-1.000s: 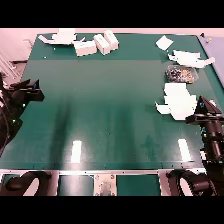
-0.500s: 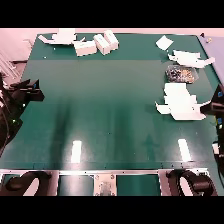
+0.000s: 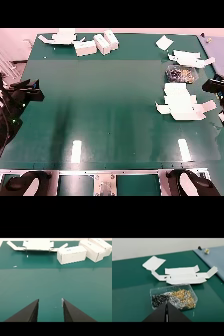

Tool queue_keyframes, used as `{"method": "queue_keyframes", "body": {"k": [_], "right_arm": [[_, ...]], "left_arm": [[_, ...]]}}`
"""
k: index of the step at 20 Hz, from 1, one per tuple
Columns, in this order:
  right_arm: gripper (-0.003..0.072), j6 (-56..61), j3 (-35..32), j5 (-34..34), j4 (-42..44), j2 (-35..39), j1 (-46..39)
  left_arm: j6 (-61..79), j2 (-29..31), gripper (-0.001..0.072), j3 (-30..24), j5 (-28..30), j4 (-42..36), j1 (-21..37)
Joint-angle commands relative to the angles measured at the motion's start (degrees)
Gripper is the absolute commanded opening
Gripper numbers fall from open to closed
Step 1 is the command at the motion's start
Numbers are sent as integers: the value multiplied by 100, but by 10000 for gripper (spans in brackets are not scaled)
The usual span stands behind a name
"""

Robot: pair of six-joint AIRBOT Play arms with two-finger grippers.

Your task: Fold the box and place the chain.

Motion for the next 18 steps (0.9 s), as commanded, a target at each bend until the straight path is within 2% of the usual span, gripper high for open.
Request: {"method": "queue_keyframes", "body": {"k": [1, 4, 5, 7, 9, 10, 11, 12, 13, 14, 16, 18], "right_arm": [[10, 46, 476, 1130, -55, -1113, -826], [17, -146, 496, 1241, 435, -1200, -1200], [138, -426, 575, 1250, 238, -1209, -1285], [159, 372, 981, 1484, -820, -1469, -1633], [159, 1499, 1709, 2391, -2057, -2092, -2111], [162, 1932, 2144, 3082, -2503, -2457, -2343], [210, 2291, 2570, 3617, -2931, -2817, -2520], [219, 2653, 3042, 4052, -3418, -3215, -2660], [285, 3001, 3451, 4319, -3834, -3576, -2758], [287, 3276, 3869, 4634, -4221, -3960, -2857], [416, 3672, 4706, 5355, -4645, -4730, -2975], [451, 3827, 5510, 6094, -4903, -5414, -3069]], "left_arm": [[2, 2, 335, -2, -2, 0, -2], [2, 2, 335, -2, -2, 0, -2], [2, 2, 335, -2, -2, 0, -2], [2, 2, 335, -2, 4, 0, -2], [2, 2, 335, -2, 2, 0, -2], [2, 2, 335, -2, 7, 0, -2], [2, 2, 335, -2, 4, 0, -2], [2, 2, 335, -2, 0, 0, -2], [2, 2, 335, -2, 4, 0, -2], [2, 2, 335, -2, 2, 0, -2], [2, 2, 335, -2, 2, 0, -2], [2, 2, 335, -2, 2, 0, -2]]}}
